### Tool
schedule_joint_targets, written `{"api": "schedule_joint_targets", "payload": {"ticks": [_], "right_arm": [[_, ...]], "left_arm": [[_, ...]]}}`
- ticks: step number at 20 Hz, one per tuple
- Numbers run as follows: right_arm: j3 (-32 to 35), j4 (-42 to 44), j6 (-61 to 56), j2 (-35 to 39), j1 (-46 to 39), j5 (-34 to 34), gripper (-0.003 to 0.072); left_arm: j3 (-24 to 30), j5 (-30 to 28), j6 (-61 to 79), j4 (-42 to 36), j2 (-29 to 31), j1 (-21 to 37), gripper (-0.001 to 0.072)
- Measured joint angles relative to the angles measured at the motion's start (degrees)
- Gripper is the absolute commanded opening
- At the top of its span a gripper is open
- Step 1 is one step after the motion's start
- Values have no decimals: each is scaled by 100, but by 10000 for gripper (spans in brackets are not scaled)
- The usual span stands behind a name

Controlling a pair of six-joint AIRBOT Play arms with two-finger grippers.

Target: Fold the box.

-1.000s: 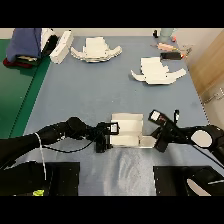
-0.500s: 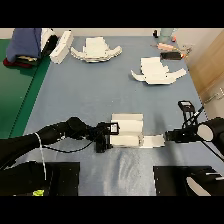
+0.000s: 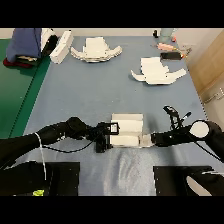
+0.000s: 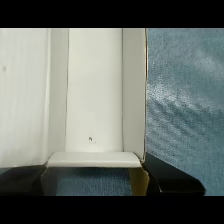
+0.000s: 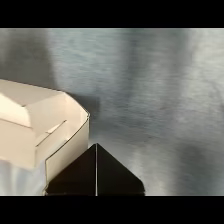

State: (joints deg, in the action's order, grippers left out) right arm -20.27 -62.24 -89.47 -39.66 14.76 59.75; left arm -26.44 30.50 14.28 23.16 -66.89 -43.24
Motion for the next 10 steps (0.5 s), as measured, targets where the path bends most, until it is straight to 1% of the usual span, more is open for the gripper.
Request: {"api": "schedule_joint_targets", "payload": {"ticks": [1,2,3,4,8,10], "right_arm": [[4,94,70,85,0,-7,134],[7,173,138,181,0,-13,250],[7,232,192,260,0,-22,333],[7,271,232,319,0,-33,386],[9,481,374,407,-2,-74,387],[9,761,555,415,-4,-96,388]], "left_arm": [[2,0,0,0,0,0,545],[2,0,0,0,0,0,545],[2,0,0,0,0,0,545],[2,0,0,0,0,0,545],[2,0,0,0,0,0,545],[2,0,0,0,0,0,545]]}}
